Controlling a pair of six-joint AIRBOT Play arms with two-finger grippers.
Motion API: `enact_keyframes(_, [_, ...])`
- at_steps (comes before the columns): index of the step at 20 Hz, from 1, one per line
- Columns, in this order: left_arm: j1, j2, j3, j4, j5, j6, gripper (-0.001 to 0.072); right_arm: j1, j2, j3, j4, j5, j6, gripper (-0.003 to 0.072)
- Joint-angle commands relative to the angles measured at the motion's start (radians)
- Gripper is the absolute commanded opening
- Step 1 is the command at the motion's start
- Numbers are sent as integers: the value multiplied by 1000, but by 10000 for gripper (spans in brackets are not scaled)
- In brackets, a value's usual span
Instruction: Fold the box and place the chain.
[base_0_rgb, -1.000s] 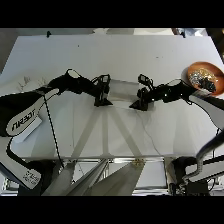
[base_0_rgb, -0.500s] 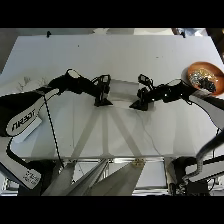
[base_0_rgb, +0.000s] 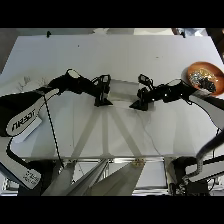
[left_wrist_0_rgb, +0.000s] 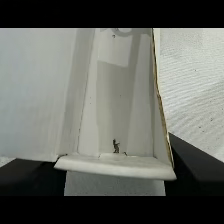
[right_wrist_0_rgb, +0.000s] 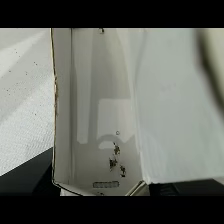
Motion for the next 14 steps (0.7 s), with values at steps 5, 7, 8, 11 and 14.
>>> enact_keyframes(5, [0, -1, 0, 0, 1, 0, 281, 1, 0, 0, 0, 3, 0, 564])
enact_keyframes(7, [0, -1, 0, -1, 2, 0, 281, -1, 1, 0, 1, 4, 0, 604])
enact_keyframes(8, [0, -1, 0, -2, 4, 0, 281, -6, 4, 0, 1, 3, 0, 604])
enact_keyframes(11, [0, -1, 0, -3, 4, 0, 281, -44, 42, 0, 0, 3, 0, 604])
enact_keyframes(14, [0, -1, 0, -3, 5, -1, 282, -106, 106, 0, 0, 3, 0, 604])
